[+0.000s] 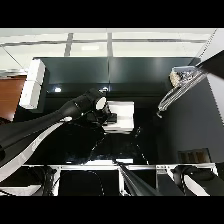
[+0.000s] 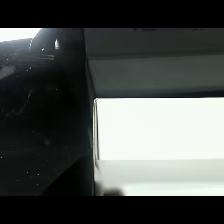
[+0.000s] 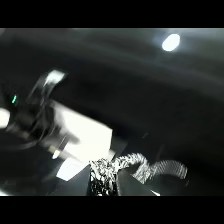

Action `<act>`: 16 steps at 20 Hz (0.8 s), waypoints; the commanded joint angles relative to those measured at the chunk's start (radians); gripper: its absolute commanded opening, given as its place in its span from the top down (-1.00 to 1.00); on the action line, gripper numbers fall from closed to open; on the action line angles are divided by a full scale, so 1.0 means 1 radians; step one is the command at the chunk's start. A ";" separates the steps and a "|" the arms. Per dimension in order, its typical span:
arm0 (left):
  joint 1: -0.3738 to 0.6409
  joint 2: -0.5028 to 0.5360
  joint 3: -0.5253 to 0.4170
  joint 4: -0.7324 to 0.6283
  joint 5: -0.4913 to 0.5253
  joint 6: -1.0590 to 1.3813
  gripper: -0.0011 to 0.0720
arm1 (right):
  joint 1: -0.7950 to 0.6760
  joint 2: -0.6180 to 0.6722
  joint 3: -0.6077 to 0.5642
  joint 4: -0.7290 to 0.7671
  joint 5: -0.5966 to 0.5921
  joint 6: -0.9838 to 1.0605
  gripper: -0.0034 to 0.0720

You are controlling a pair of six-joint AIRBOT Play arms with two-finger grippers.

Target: Fold the box and place the chain.

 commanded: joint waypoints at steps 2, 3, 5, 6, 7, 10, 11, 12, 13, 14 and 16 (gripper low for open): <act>0.000 0.000 0.001 0.000 0.000 0.000 0.89 | 0.071 0.001 -0.167 0.083 -0.092 -0.007 0.87; 0.000 0.000 0.001 0.000 0.000 0.000 0.89 | 0.089 0.001 -0.212 0.111 -0.138 -0.016 0.87; 0.000 0.000 0.001 0.000 0.000 0.000 0.89 | 0.123 0.001 -0.298 0.164 -0.234 -0.030 0.87; 0.000 0.000 0.001 0.000 0.000 0.000 0.89 | 0.142 0.000 -0.340 0.186 -0.289 -0.033 0.87; 0.000 0.000 0.001 0.000 0.000 0.000 0.89 | 0.160 0.000 -0.376 0.206 -0.336 -0.039 0.87; 0.000 0.000 0.001 0.000 0.000 0.000 0.89 | 0.216 0.000 -0.468 0.250 -0.457 -0.039 0.87; 0.000 0.000 0.001 0.000 0.000 0.000 0.89 | 0.235 0.000 -0.494 0.259 -0.488 -0.039 0.87; 0.000 0.000 0.001 0.000 0.000 0.000 0.89 | 0.253 0.000 -0.516 0.260 -0.510 -0.038 0.87; 0.000 0.000 0.001 0.000 0.000 0.000 0.89 | 0.271 -0.002 -0.540 0.259 -0.528 -0.038 0.87; 0.000 0.000 0.001 0.000 0.000 0.000 0.89 | 0.283 -0.004 -0.563 0.259 -0.534 -0.038 0.87; 0.000 0.000 0.001 0.000 0.000 0.000 0.89 | 0.297 -0.006 -0.631 0.259 -0.559 -0.029 0.86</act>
